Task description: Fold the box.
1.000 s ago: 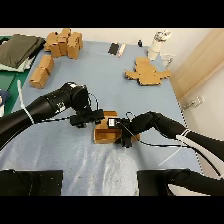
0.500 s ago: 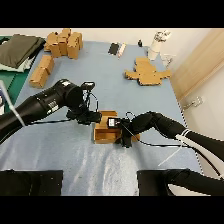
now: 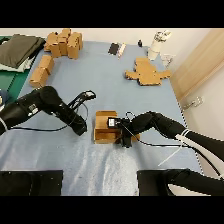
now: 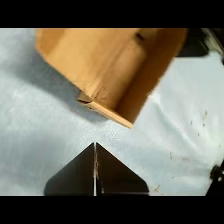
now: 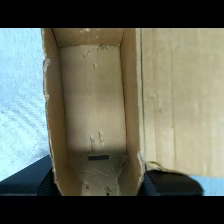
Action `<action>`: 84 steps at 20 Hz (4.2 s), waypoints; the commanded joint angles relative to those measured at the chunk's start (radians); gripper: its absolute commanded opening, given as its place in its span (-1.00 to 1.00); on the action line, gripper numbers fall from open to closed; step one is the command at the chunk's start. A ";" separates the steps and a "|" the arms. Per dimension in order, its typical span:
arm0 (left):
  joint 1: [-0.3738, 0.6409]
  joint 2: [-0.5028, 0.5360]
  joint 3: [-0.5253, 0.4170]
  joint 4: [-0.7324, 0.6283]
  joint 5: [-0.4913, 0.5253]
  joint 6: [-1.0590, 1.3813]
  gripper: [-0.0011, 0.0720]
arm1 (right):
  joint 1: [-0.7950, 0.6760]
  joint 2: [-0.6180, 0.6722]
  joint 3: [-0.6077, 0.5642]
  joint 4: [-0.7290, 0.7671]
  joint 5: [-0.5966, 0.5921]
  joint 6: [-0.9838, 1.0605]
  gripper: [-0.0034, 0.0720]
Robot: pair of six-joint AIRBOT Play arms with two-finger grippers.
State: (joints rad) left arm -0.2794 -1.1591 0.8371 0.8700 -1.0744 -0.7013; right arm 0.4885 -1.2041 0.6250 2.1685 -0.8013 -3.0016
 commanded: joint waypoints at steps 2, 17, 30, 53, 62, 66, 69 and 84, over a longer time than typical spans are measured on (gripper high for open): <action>0.158 0.004 -0.166 -0.330 0.150 0.642 0.94 | 0.000 0.000 0.001 0.000 0.000 0.000 0.47; -0.070 -0.069 -0.294 -0.406 0.400 1.005 0.97 | 0.000 0.000 0.001 0.000 0.000 0.000 0.47; -0.120 -0.078 -0.290 -0.476 0.474 1.038 0.97 | 0.000 0.000 0.001 0.000 0.000 0.000 0.47; -0.151 -0.094 -0.285 -0.517 0.488 1.082 0.53 | 0.000 0.000 0.001 0.000 0.000 0.000 0.47; -0.151 -0.093 -0.285 -0.517 0.489 1.082 0.53 | 0.000 0.000 0.001 0.000 0.000 0.000 0.47; -0.151 -0.093 -0.285 -0.517 0.489 1.082 0.53 | 0.000 0.001 0.001 0.000 0.000 0.000 0.48; -0.151 -0.093 -0.285 -0.517 0.489 1.082 0.53 | 0.000 0.000 0.001 0.000 0.000 0.000 0.47; -0.151 -0.093 -0.285 -0.517 0.489 1.082 0.53 | -0.050 0.135 0.035 -0.341 -0.108 0.594 1.00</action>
State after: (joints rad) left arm -0.4305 -1.2522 0.5518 0.3531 -0.5854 0.3801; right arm 0.4538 -1.1084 0.6582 1.9656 -0.8810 -2.6453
